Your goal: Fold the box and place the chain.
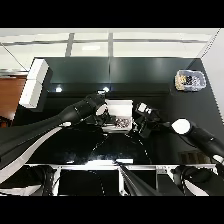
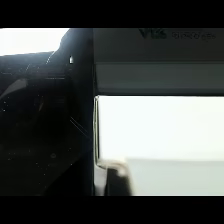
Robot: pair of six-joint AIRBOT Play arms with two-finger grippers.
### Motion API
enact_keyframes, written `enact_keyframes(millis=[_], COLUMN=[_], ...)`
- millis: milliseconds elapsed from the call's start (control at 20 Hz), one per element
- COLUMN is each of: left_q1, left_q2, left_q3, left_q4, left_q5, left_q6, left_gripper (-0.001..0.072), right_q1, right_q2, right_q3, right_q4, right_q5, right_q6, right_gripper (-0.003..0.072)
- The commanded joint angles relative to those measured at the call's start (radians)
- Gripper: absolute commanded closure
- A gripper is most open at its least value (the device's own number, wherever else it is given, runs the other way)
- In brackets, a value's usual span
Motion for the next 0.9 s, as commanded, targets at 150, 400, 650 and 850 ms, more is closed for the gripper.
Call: enact_keyframes(millis=[150,400,650,850], left_q1=[0.000,0.000,0.000,0.000], left_q2=[0.000,0.000,0.000,0.000], left_q3=[0.000,0.000,0.000,0.000], left_q4=[0.000,0.000,0.000,0.000], left_q5=[0.002,0.002,0.001,0.002], left_q6=[0.000,0.000,0.000,0.000], left_gripper=[0.0679,0.0679,0.0679,0.0679], right_q1=[-0.120,-0.044,-0.002,-0.002], right_q2=[0.128,0.035,-0.071,-0.077], right_q3=[0.050,-0.043,-0.051,-0.049], right_q4=[-0.057,-0.070,-0.077,-0.071], right_q5=[0.187,0.071,0.025,0.012], right_q6=[0.198,0.006,-0.235,-0.300], right_gripper=[0.0671,0.0003,0.0004,0.0004])
